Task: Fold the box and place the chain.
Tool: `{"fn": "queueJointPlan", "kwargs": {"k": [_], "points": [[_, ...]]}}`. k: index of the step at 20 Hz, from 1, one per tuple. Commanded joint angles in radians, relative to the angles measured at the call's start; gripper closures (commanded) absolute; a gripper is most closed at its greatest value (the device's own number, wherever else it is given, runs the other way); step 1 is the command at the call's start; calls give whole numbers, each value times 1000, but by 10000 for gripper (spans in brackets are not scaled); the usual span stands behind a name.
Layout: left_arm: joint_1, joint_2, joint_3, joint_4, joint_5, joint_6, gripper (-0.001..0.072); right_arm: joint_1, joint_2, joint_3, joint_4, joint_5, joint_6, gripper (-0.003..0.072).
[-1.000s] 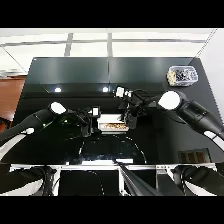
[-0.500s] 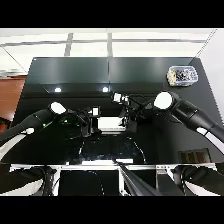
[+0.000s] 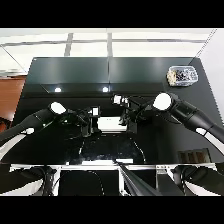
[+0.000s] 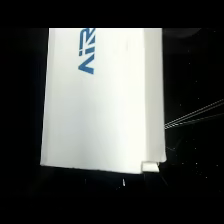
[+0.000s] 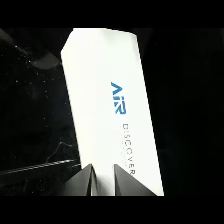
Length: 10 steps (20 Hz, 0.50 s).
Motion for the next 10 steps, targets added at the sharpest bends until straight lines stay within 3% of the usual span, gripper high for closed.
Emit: {"fn": "queueJointPlan", "kwargs": {"k": [1, 10], "points": [[-1, -1, 0, 0, 0, 1, 230, 0, 0, 0, -11, -27, 1, 564], [-1, -1, 0, 0, 0, 1, 230, 0, 11, 5, -8, -36, 8, 564]]}}
